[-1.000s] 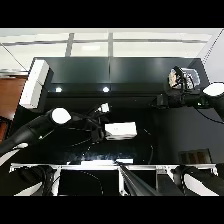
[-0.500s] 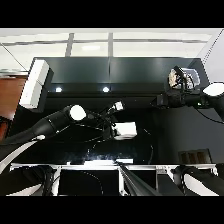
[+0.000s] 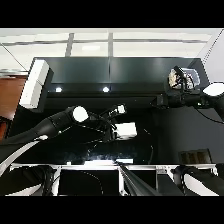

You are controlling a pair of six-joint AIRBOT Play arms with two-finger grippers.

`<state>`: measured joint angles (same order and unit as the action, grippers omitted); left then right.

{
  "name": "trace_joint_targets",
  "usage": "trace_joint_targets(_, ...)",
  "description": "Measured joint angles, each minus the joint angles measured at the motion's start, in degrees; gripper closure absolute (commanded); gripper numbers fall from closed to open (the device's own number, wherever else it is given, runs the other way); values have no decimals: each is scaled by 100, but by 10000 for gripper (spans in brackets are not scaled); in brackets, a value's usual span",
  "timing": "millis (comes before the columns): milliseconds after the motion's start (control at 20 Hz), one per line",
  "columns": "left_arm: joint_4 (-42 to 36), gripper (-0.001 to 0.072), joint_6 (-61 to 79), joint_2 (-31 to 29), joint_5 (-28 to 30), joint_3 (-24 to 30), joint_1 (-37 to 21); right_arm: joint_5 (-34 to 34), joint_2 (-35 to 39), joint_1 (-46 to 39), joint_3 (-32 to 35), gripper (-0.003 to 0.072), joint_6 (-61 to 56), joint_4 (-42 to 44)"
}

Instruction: Fold the box and place the chain.

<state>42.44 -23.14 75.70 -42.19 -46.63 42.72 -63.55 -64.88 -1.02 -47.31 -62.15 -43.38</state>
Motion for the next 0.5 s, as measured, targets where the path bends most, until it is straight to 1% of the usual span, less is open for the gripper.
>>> trace_joint_targets(350, 83, -2, -4, 20, 66, 0, 15, 2, 0, 0, 0, 641, 0, 2)
trace_joint_targets(500, 90, -2, -9, 164, 195, 0, 70, 17, 0, 0, 0, 641, 0, 0)
